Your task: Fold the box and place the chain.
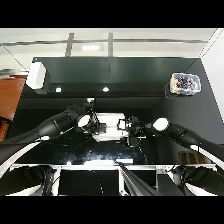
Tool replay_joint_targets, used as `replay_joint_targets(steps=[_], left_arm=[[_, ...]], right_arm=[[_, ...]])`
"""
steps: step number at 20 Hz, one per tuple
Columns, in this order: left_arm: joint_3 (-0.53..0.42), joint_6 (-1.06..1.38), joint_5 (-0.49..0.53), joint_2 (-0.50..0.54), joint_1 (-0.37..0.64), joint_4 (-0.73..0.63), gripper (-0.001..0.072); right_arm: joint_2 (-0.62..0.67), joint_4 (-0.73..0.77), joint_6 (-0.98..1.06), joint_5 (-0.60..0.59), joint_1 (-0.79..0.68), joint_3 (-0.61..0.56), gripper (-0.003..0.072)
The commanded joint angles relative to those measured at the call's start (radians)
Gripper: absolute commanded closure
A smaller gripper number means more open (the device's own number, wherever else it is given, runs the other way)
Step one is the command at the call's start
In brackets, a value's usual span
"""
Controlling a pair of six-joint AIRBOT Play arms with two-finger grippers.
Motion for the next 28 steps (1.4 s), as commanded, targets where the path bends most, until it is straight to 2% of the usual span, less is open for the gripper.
replay_joint_targets(steps=[1, 5, 8, 9, 10, 11, 17, 18, 19, 20, 21, 22, 25, 27, 28], left_arm=[[0.001, -0.001, -0.002, -0.001, 0.000, 0.000, 0.0456], [0.001, 0.000, -0.005, -0.003, -0.004, -0.018, 0.0456], [0.001, 0.000, -0.008, -0.008, -0.006, -0.019, 0.0490], [0.001, 0.000, -0.011, -0.010, -0.006, -0.019, 0.0514], [0.001, 0.008, -0.012, -0.011, -0.006, -0.019, 0.0629], [0.001, 0.011, -0.012, -0.011, -0.006, -0.019, 0.0679], [0.001, 0.011, -0.012, -0.011, -0.006, -0.019, 0.0678], [0.001, 0.010, -0.012, -0.011, -0.006, -0.019, 0.0664], [0.001, 0.010, -0.014, -0.011, -0.006, -0.019, 0.0566], [0.002, 0.004, -0.017, -0.010, -0.006, -0.018, 0.0418], [0.002, 0.003, -0.021, -0.010, -0.006, -0.019, 0.0320], [0.002, 0.003, -0.022, -0.010, -0.006, -0.019, 0.0300], [0.002, 0.003, -0.019, -0.011, -0.006, -0.018, 0.0300], [0.002, 0.003, -0.018, -0.011, -0.006, -0.019, 0.0310], [0.002, 0.003, -0.018, -0.011, -0.006, -0.019, 0.0347]], right_arm=[[-0.001, 0.000, 0.000, 0.000, 0.000, 0.001, 0.0277], [-0.001, 0.000, 0.000, 0.000, 0.000, 0.001, 0.0277], [-0.001, 0.000, 0.000, 0.000, 0.000, 0.001, 0.0277], [-0.001, 0.000, 0.000, 0.000, 0.000, 0.001, 0.0277], [-0.001, 0.000, 0.000, 0.000, 0.000, 0.001, 0.0277], [-0.001, 0.000, 0.000, 0.000, 0.000, 0.001, 0.0277], [-0.001, 0.000, 0.000, 0.000, 0.000, 0.001, 0.0277], [-0.001, 0.000, 0.000, 0.000, 0.000, 0.001, 0.0277], [-0.001, 0.000, 0.000, 0.000, 0.000, 0.001, 0.0277], [-0.001, 0.000, 0.000, 0.000, 0.000, 0.001, 0.0277], [-0.001, 0.000, 0.000, 0.000, 0.000, 0.001, 0.0277], [-0.001, 0.000, 0.000, 0.000, 0.000, 0.001, 0.0277], [-0.001, 0.000, 0.000, 0.000, 0.000, 0.001, 0.0277], [-0.001, 0.000, 0.000, 0.000, 0.000, 0.001, 0.0277], [-0.001, 0.000, 0.000, 0.000, 0.000, 0.001, 0.0277]])
